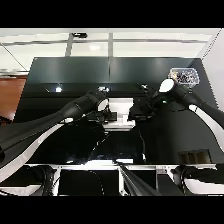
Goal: Fold the box and place the chain.
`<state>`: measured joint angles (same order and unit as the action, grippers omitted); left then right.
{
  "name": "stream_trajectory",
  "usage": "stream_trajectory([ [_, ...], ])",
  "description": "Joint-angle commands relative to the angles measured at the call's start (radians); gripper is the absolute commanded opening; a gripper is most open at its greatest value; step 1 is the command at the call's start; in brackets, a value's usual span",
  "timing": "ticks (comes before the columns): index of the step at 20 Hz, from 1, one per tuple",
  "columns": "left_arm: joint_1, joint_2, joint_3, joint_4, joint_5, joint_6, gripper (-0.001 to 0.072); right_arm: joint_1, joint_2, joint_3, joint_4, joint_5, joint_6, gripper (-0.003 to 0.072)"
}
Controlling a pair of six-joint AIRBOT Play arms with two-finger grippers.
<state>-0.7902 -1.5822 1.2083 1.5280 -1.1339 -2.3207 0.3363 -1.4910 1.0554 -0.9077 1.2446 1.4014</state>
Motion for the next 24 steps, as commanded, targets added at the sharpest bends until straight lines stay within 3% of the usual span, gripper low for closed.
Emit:
stream_trajectory([
  [1,0.001,0.0,0.0,0.0,-0.001,0.002,0.0025,0.111,0.001,0.07,-0.303,-0.019,0.277,0.0427],
  [4,0.001,0.0,0.0,0.0,-0.001,0.002,0.0025,0.205,0.0,0.078,-0.456,-0.047,0.468,0.0426],
  [9,0.001,0.0,0.0,0.0,-0.001,0.002,0.0026,0.328,-0.01,0.078,-0.562,-0.144,0.664,0.0425],
  [11,0.001,0.0,0.0,0.0,-0.003,0.002,0.0025,0.33,-0.021,0.078,-0.567,-0.138,0.724,0.0375],
  [12,0.001,0.0,0.0,0.0,-0.005,0.002,0.0025,0.324,-0.021,0.078,-0.56,-0.139,0.732,0.0293],
  [22,0.001,0.0,0.0,-0.003,-0.004,0.002,0.0026,0.308,-0.032,0.077,-0.544,-0.096,0.757,0.0292],
  [24,0.001,0.0,0.0,-0.004,-0.004,0.002,0.0025,0.306,-0.038,0.077,-0.52,-0.097,0.746,0.0016],
])
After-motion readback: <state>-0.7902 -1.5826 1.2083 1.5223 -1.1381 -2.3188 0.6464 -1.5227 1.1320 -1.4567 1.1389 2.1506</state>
